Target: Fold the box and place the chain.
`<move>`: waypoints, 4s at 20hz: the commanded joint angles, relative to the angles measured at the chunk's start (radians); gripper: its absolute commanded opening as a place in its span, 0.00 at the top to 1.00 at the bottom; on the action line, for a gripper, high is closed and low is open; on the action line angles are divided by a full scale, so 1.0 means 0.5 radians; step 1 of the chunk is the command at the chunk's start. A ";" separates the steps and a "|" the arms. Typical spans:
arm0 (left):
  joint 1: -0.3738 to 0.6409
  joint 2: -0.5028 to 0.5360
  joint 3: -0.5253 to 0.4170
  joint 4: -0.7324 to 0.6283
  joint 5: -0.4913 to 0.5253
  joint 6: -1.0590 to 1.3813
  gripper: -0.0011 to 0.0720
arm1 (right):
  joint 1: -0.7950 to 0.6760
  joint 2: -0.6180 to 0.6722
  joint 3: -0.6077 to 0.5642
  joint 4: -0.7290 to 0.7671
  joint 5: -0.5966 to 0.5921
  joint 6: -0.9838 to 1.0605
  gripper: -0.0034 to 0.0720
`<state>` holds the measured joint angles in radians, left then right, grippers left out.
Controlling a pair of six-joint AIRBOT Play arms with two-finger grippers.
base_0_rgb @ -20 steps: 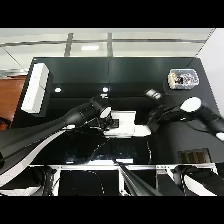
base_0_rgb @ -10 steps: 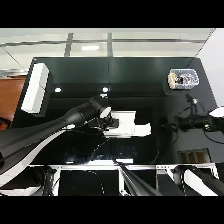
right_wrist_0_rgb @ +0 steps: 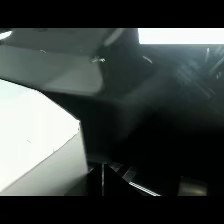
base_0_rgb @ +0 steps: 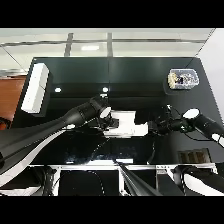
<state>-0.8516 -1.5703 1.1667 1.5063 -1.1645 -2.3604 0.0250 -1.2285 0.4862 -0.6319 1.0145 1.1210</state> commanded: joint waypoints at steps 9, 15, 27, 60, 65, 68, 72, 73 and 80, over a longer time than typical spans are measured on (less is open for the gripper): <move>0.001 0.000 0.002 -0.002 -0.001 0.000 0.95 | 0.056 -0.029 0.290 0.108 0.340 -0.083 0.21; 0.001 0.000 0.002 -0.002 0.000 0.000 0.95 | 0.078 -0.028 0.290 0.223 0.421 -0.079 0.24; 0.001 0.000 0.002 -0.002 0.001 0.000 0.95 | 0.568 -0.029 0.440 -0.188 0.031 0.475 0.42; 0.002 0.000 0.002 -0.001 0.006 0.000 0.95 | 1.375 -0.239 0.870 -1.407 -0.124 2.079 0.75; 0.002 0.000 0.002 0.000 0.008 0.000 0.95 | 1.374 -0.239 0.870 -1.437 0.008 2.082 0.45; 0.002 0.000 0.002 0.000 0.008 0.000 0.95 | 1.375 -0.249 0.870 -1.530 0.059 2.165 0.46; 0.002 0.000 0.002 -0.001 0.008 0.000 0.95 | 1.375 -0.297 0.870 -1.536 0.072 2.181 0.51; 0.002 0.000 0.002 -0.001 0.008 0.000 0.95 | 1.375 -0.297 0.870 -1.537 0.069 2.181 0.56; 0.001 0.000 0.002 -0.001 0.007 0.000 0.95 | 1.374 -0.297 0.870 -1.495 0.060 2.180 0.94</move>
<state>-0.8509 -1.5700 1.1671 1.5043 -1.1629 -2.3623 0.7116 -1.3758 0.9203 -1.3933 1.0485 2.2120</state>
